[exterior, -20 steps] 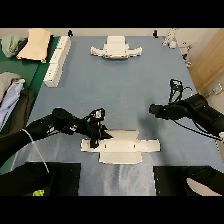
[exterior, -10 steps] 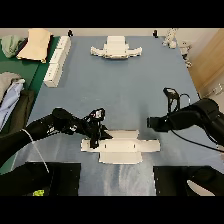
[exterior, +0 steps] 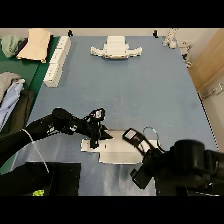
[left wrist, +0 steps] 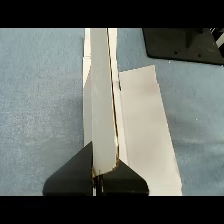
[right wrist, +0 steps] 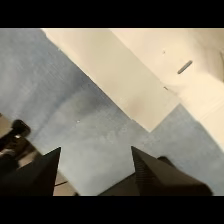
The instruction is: Fold the box.
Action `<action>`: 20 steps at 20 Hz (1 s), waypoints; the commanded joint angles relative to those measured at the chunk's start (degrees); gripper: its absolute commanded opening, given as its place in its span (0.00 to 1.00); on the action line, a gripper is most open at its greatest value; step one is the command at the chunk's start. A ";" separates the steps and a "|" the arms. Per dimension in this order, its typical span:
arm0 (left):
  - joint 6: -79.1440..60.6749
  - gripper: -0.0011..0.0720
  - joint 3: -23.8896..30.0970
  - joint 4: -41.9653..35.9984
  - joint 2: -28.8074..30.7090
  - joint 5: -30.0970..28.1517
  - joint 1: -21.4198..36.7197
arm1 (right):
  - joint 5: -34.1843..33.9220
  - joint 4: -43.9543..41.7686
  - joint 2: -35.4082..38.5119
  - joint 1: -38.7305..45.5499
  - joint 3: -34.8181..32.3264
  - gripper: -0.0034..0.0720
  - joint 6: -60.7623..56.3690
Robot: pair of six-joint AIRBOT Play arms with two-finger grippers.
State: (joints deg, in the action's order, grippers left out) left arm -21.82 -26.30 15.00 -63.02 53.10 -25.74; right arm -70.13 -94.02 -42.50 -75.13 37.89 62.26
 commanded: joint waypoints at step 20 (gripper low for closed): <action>0.00 0.04 0.00 0.00 0.00 0.00 0.02 | 9.53 35.08 -15.54 -10.23 -2.78 1.00 -3.13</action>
